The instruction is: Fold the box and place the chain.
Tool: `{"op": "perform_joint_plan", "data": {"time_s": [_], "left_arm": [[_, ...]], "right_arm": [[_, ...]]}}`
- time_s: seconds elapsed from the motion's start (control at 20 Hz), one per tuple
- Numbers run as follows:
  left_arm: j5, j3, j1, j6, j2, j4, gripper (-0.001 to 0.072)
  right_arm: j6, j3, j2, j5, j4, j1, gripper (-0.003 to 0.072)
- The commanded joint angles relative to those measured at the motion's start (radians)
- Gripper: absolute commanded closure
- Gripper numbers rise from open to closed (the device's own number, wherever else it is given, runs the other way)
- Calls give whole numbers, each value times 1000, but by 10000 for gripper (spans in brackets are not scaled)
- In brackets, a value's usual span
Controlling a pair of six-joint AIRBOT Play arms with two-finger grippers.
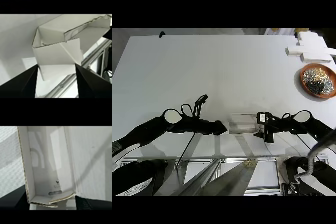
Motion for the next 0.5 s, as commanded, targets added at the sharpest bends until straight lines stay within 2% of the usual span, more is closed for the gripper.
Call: {"op": "perform_joint_plan", "data": {"time_s": [0.0, 0.2, 0.45], "left_arm": [[20, 17, -19, -2, 0, -15, 199], [45, 61, -64, -27, -3, -11, 199], [58, 117, -100, -64, -66, 19, 198]], "right_arm": [[0, 0, 1, 0, 0, 0, 286], [0, 0, 1, 0, 0, 0, 286], [0, 0, 1, 0, 0, 0, 286]]}}
